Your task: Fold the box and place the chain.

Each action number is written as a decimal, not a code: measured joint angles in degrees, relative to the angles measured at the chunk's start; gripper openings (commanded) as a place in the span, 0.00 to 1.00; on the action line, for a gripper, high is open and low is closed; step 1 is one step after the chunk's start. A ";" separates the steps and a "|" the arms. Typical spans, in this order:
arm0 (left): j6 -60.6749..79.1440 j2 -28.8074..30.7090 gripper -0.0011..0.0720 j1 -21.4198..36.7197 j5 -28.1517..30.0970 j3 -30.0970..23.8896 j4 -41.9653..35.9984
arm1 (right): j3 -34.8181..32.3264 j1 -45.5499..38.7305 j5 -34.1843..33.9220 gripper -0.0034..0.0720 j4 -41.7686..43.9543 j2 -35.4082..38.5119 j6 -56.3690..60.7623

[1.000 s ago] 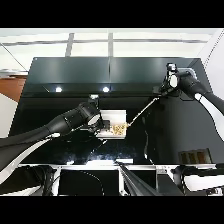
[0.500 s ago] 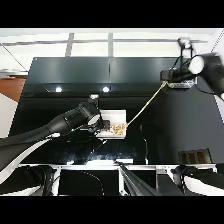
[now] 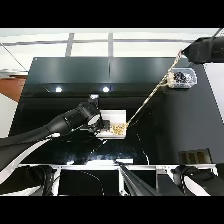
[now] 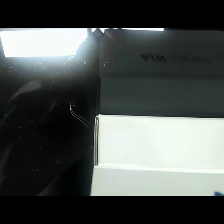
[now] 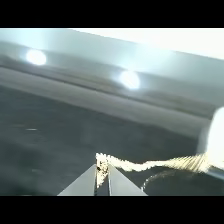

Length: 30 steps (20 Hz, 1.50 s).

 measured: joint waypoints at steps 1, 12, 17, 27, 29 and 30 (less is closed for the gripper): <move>0.00 0.00 0.06 0.00 0.00 0.00 0.00 | 0.85 0.00 0.74 0.07 2.56 0.52 -0.90; 0.02 0.00 0.06 -0.02 0.00 0.00 0.00 | 3.02 0.07 4.63 0.07 27.34 1.75 -7.87; 0.02 0.00 0.06 -0.02 0.00 0.00 0.02 | 3.06 0.07 5.92 0.08 35.15 1.75 -9.49; 0.00 0.00 0.06 -0.02 0.00 0.00 0.02 | 3.06 4.24 5.55 0.08 44.00 0.94 -12.55; 0.00 0.00 0.06 -0.02 0.00 0.00 0.02 | 3.02 5.01 5.53 0.08 43.54 0.35 -12.59; 0.02 0.00 0.06 0.00 0.00 0.00 0.02 | 2.91 5.60 5.68 0.08 42.71 0.07 -12.59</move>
